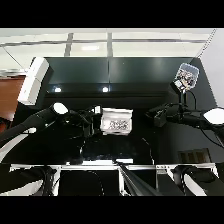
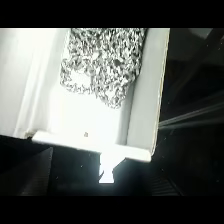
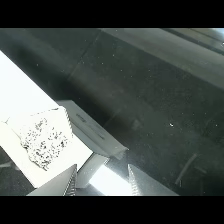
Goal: Fold the box and place the chain.
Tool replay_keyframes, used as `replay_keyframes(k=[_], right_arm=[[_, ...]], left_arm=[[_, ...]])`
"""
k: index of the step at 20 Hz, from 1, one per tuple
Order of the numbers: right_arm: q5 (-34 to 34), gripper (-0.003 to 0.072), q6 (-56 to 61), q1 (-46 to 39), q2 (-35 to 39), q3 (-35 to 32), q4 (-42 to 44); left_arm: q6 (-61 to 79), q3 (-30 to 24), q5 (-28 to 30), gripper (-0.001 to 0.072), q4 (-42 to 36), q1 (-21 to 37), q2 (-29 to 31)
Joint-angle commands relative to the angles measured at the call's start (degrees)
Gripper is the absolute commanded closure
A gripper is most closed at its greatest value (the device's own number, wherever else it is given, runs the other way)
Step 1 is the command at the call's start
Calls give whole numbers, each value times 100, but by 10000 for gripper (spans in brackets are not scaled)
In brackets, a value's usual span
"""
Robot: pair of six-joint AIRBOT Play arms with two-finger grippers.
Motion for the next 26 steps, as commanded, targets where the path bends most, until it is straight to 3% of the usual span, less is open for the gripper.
replay_keyframes(k=[1,9,13,15,17,18,20,22,26], right_arm=[[4,300,0,-2,-4,-2,0],[-2,300,0,-2,-4,-2,0],[-122,300,0,-2,-4,-2,0],[-223,300,0,-2,-4,-2,2],[-269,299,0,0,-4,-2,11],[-284,297,2,0,-9,-2,37],[-348,9,72,31,-39,-2,334],[-914,10,415,313,-142,0,538],[-2761,11,765,1259,-791,70,1073]], left_arm=[[-2,35,74,-3,166,-4,-22],[721,138,269,-3,-142,-101,-26],[931,166,-105,-2,-584,-238,-52],[890,166,-85,44,-560,-306,-92],[890,166,-85,158,-560,-304,-98],[890,166,-79,158,-560,-306,-101],[892,166,-42,200,-562,-306,-101],[890,166,9,204,-566,-306,-101],[892,166,33,204,-566,-306,-101]])
